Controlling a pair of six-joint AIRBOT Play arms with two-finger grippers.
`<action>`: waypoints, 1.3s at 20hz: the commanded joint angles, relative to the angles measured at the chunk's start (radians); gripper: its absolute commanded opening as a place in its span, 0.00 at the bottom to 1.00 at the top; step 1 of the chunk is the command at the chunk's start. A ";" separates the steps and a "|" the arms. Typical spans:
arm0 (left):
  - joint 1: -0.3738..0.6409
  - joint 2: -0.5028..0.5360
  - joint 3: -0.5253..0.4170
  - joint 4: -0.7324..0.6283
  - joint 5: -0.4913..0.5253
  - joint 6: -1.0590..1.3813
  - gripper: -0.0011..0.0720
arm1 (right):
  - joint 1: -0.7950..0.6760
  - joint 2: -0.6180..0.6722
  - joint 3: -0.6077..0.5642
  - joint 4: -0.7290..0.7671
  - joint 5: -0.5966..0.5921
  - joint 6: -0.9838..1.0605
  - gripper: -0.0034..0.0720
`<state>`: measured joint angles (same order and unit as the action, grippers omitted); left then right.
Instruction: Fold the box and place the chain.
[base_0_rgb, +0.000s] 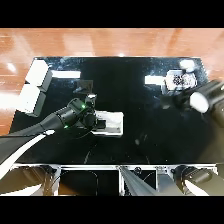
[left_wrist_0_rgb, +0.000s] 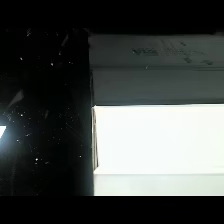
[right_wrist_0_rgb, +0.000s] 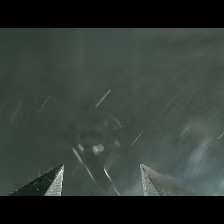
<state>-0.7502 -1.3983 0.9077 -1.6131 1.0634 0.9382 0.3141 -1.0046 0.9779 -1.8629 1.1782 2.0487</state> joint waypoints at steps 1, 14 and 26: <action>0.000 0.000 0.001 0.000 -0.002 0.000 0.04 | -0.348 -0.131 0.041 0.105 -0.229 -0.083 0.77; 0.001 0.000 0.001 0.007 -0.017 0.000 0.05 | -0.520 -0.841 0.702 0.184 -0.231 -0.240 0.77; 0.002 0.000 0.001 0.000 -0.026 0.000 0.05 | -0.520 -0.938 0.744 0.186 -0.248 -0.258 0.77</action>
<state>-0.7490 -1.3979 0.9077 -1.6135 1.0435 0.9375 -0.2054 -1.9293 1.7187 -1.6764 0.9318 1.7908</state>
